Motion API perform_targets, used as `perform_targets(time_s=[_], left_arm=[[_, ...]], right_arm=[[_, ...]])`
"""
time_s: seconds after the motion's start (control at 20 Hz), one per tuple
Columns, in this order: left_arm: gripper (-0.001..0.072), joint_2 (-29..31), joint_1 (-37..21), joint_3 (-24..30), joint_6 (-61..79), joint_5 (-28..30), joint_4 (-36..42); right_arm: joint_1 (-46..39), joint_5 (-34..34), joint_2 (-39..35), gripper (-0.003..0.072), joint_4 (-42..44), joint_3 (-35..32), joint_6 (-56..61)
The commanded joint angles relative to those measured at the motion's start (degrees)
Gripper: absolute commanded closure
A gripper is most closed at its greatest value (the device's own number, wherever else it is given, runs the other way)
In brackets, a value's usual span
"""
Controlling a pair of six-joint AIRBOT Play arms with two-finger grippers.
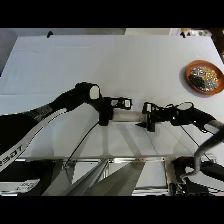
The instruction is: Fold the box and place the chain.
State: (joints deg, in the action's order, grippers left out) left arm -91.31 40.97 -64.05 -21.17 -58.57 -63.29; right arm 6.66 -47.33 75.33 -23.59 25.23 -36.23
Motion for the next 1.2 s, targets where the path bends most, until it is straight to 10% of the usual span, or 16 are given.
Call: perform_targets(time_s=[0.0, 0.25, 0.45, 0.6, 0.7, 0.95, 1.15], left_arm=[[0.0575, -0.04, 0.74, 0.04, -0.09, 2.23, 1.57], [0.0572, -0.04, 2.36, 0.04, -0.11, 3.08, 3.34], [0.0308, -0.04, 2.51, 0.04, -4.70, 2.97, 3.43], [0.0309, -0.02, 2.73, 0.04, -6.14, 1.68, 3.48], [0.0321, 0.26, 2.82, 0.04, -6.60, 0.15, 3.48], [0.0705, 5.64, 1.57, 0.04, -16.13, -5.44, 1.70], [0.0703, 12.39, -2.16, 0.04, -29.00, -12.55, 0.48]], right_arm=[[0.00, 0.00, -0.04, 0.0366, 0.00, 0.00, -0.04], [0.00, 0.00, -0.04, 0.0366, 0.00, 0.00, -0.02], [0.00, 0.00, -0.04, 0.0366, -0.02, 0.00, -0.02], [0.00, 0.00, -0.04, 0.0366, 0.00, 0.00, -0.02], [0.00, 0.00, -0.04, 0.0366, 0.00, 0.00, -0.02], [0.00, 0.00, -0.04, 0.0366, 0.00, 0.00, -0.04], [0.00, 0.00, -0.04, 0.0366, 0.00, 0.00, -0.04]])
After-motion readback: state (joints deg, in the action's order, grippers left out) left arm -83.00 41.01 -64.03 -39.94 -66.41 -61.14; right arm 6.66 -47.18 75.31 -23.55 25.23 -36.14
